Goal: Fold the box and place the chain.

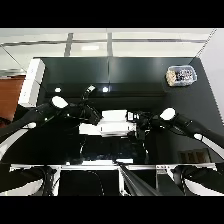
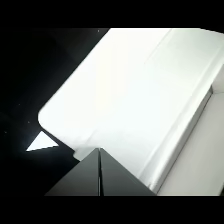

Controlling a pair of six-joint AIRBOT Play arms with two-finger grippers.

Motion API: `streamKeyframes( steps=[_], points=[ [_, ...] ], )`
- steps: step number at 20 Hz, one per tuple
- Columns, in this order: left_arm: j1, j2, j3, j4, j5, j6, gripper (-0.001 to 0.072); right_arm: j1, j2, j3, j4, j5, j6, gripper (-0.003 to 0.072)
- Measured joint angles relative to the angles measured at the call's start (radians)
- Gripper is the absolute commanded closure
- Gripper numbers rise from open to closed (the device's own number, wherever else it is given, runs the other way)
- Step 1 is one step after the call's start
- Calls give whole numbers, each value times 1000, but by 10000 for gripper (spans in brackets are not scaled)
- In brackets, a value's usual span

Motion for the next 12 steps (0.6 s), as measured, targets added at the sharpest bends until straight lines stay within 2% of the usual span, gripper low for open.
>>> streamKeyframes(
  steps=[5,9,10,11,12],
  points=[
    [99,159,10,51,-40,-6,686,0,0,0,2,0,1,222],
    [162,291,-54,59,-127,28,683,0,0,0,2,0,1,222],
    [167,306,-77,64,-159,67,594,0,0,0,2,0,1,222],
    [170,316,-103,75,-194,124,234,0,0,0,2,0,1,222],
    [169,322,-124,88,-225,187,-3,0,0,0,2,0,1,222]
  ],
)
